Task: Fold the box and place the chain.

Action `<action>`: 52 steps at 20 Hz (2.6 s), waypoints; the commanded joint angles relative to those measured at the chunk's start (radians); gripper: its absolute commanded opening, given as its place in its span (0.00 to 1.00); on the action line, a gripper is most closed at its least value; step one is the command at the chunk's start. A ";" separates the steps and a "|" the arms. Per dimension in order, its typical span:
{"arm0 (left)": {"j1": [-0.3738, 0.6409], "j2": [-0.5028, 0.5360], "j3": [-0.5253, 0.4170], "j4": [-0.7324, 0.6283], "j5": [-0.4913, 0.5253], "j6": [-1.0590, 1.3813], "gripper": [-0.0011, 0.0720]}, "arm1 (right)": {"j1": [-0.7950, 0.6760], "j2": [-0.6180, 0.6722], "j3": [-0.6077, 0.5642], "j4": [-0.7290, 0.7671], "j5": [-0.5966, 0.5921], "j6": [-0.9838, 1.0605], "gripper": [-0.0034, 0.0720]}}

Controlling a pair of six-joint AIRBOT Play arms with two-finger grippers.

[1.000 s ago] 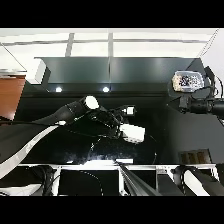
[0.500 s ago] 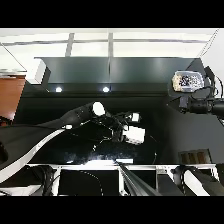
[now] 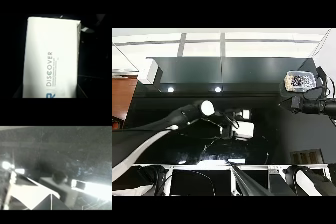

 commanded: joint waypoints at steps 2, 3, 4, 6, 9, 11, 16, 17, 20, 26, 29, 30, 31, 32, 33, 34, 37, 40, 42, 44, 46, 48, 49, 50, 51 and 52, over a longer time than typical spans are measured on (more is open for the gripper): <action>0.230 0.125 0.000 0.237 -0.140 -0.381 0.33 | 0.000 0.001 0.001 0.001 0.005 0.000 0.06; 0.321 0.154 0.000 0.280 -0.208 -0.461 0.33 | 0.000 0.001 0.001 0.001 0.006 0.000 0.06; 0.413 0.179 -0.001 0.313 -0.270 -0.522 0.33 | 0.000 0.001 0.001 0.000 0.005 0.000 0.06; 0.624 0.224 -0.011 0.369 -0.381 -0.590 0.33 | 0.000 0.001 0.001 0.000 0.005 0.000 0.06; 0.985 0.280 -0.064 0.386 -0.383 -0.612 0.33 | 0.000 0.001 0.001 0.000 0.005 0.000 0.06; 1.197 0.278 -0.080 0.342 -0.346 -0.656 0.34 | 0.000 0.001 0.001 0.000 0.004 0.000 0.06; 1.436 0.271 -0.080 0.285 -0.140 -0.549 0.34 | 0.000 0.001 0.001 0.000 0.006 0.000 0.06; 1.435 0.261 -0.080 0.285 -0.075 -0.522 0.34 | 0.000 0.001 0.001 0.000 0.007 0.000 0.06; 1.385 0.200 -0.080 0.256 0.101 -0.461 0.34 | 0.000 0.001 0.001 0.001 0.003 0.001 0.06; 1.293 0.055 -0.047 0.220 0.203 -0.416 0.34 | 0.004 0.001 0.001 0.001 -0.014 0.005 0.06; 1.271 0.002 -0.030 0.196 0.270 -0.416 0.34 | 0.004 0.001 0.001 0.000 -0.024 0.008 0.06; 1.270 -0.017 -0.020 0.173 0.281 -0.416 0.34 | 0.004 0.001 0.001 0.000 -0.024 0.008 0.06; 1.270 -0.036 -0.006 0.146 0.294 -0.416 0.34 | 0.004 0.001 0.001 -0.001 -0.023 0.008 0.06; 1.270 -0.054 0.011 0.117 0.297 -0.416 0.34 | 0.004 0.001 0.001 -0.001 -0.023 0.008 0.06; 1.270 -0.072 0.031 0.086 0.293 -0.416 0.34 | 0.004 0.001 0.001 -0.001 -0.023 0.008 0.06; 1.270 -0.087 0.048 0.056 0.282 -0.418 0.34 | 0.004 0.001 0.001 -0.001 -0.025 0.008 0.06; 1.265 -0.085 0.088 0.080 0.246 -0.421 0.99 | 0.004 0.001 0.001 -0.001 -0.023 0.008 0.06; 1.266 -0.008 0.140 0.248 0.113 -0.474 0.99 | 0.004 0.001 0.001 0.000 0.007 0.008 0.06; 1.266 0.078 0.154 0.344 0.057 -0.609 0.99 | 0.004 0.001 0.001 0.001 0.017 0.008 0.06; 1.266 0.179 0.154 0.354 -0.019 -0.664 0.99 | 0.004 0.001 0.010 0.010 0.029 0.020 0.06; 1.252 0.279 0.154 0.368 -0.136 -0.716 0.44 | 0.004 0.001 0.058 0.006 0.161 0.018 0.06; 1.232 0.352 0.149 0.378 -0.250 -0.726 0.05 | 0.004 0.023 0.092 0.001 0.260 0.015 0.06; 1.214 0.384 0.142 0.360 -0.286 -0.760 0.05 | 0.008 0.055 0.091 -0.008 0.230 0.015 0.06; 1.189 0.417 0.123 0.330 -0.306 -0.782 0.05 | 0.013 0.091 0.090 -0.022 0.192 0.016 0.06; 1.150 0.461 0.086 0.287 -0.306 -0.784 0.05 | 0.022 0.132 0.090 -0.046 0.146 0.018 0.06; 1.104 0.509 0.036 0.246 -0.285 -0.784 0.05 | 0.030 0.171 0.087 -0.080 0.090 0.019 0.06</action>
